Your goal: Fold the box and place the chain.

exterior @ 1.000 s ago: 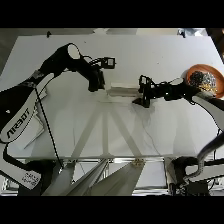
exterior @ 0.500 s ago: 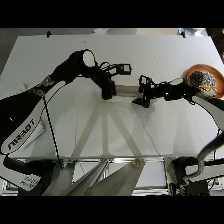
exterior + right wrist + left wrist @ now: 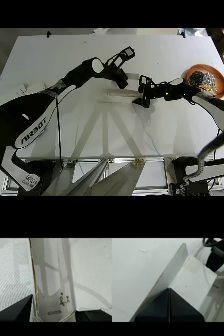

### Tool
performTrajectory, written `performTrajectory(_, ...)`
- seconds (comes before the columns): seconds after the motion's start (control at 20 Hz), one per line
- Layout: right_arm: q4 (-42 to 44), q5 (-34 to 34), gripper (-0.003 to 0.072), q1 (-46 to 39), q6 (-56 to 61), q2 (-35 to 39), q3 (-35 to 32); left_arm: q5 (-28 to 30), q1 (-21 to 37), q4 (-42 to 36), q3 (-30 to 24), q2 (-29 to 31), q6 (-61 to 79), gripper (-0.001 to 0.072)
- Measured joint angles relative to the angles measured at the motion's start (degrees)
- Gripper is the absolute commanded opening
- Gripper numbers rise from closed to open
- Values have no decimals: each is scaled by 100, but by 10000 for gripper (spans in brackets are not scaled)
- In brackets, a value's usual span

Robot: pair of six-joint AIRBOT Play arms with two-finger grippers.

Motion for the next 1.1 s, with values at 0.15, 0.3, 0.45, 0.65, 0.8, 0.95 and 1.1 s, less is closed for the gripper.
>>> performTrajectory(0.15,-2,2,435,0,2,0,0,26,-46,79,0,-146,-136,12)
performTrajectory(0.3,-2,2,435,0,-2,0,0,-9,-50,105,0,-96,-192,14)
performTrajectory(0.45,-2,0,435,0,-7,0,0,-216,35,122,-2,164,-210,14)
performTrajectory(0.65,-2,0,435,0,-7,0,0,-918,328,374,-13,678,-66,15)
performTrajectory(0.8,-2,0,435,0,-7,0,0,-1497,564,927,-310,1095,476,15)
performTrajectory(0.95,-2,0,435,0,-7,0,0,-1462,691,1246,-1099,1523,1499,232)
performTrajectory(1.1,-2,0,435,0,-7,0,0,-1237,782,1174,-1965,1722,2848,424)
